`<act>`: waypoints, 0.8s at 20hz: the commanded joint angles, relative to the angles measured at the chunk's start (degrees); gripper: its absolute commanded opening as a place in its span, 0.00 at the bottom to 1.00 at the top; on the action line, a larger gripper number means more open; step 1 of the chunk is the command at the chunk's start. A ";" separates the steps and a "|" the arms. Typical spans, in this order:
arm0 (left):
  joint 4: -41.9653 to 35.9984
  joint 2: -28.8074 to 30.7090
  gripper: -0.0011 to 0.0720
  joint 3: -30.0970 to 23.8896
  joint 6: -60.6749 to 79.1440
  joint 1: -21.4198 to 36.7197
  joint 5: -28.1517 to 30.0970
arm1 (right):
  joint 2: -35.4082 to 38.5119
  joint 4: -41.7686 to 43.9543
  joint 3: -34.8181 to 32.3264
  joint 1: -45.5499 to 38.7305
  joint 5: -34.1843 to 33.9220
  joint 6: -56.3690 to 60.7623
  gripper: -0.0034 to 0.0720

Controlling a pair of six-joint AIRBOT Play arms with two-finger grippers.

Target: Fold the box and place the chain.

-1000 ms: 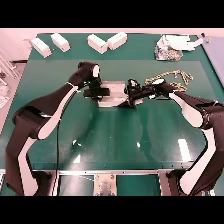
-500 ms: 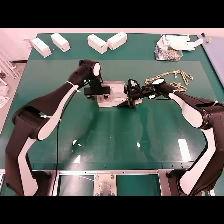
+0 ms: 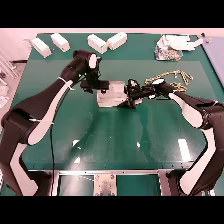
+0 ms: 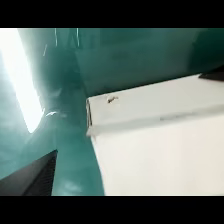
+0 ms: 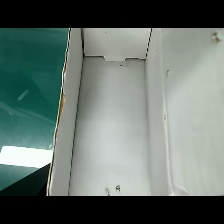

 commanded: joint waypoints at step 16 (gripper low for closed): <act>-27.15 15.30 0.86 -25.49 64.30 19.61 21.07 | 0.02 0.00 0.02 0.02 0.00 0.02 0.82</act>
